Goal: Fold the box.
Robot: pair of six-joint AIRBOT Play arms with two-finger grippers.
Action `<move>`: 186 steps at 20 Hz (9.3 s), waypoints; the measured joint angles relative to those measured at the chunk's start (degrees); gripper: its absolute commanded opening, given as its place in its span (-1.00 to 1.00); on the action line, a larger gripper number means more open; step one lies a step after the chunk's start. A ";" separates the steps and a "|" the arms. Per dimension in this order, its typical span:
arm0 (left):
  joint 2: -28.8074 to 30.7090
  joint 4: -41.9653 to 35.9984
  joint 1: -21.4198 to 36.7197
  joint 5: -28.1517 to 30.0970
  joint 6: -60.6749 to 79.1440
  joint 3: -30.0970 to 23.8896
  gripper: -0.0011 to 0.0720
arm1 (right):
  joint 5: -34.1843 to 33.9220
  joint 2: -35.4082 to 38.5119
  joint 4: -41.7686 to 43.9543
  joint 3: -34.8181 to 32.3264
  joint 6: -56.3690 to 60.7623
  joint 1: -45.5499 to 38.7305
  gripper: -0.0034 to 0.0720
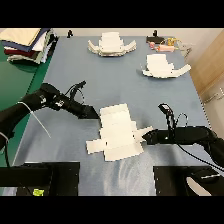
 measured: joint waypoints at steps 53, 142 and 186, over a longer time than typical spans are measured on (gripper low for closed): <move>16.44 3.58 -24.04 18.97 39.17 -7.61 -0.93 | -1.20 0.02 -31.23 15.82 23.78 0.13 -0.14; 15.67 4.98 -25.55 17.66 41.77 -11.37 -0.93 | 6.05 0.42 -33.59 6.91 -12.46 26.56 1.00; 15.67 4.98 -25.55 17.64 41.77 -11.34 -0.93 | -2.99 -18.36 -6.25 11.61 -56.61 13.51 0.99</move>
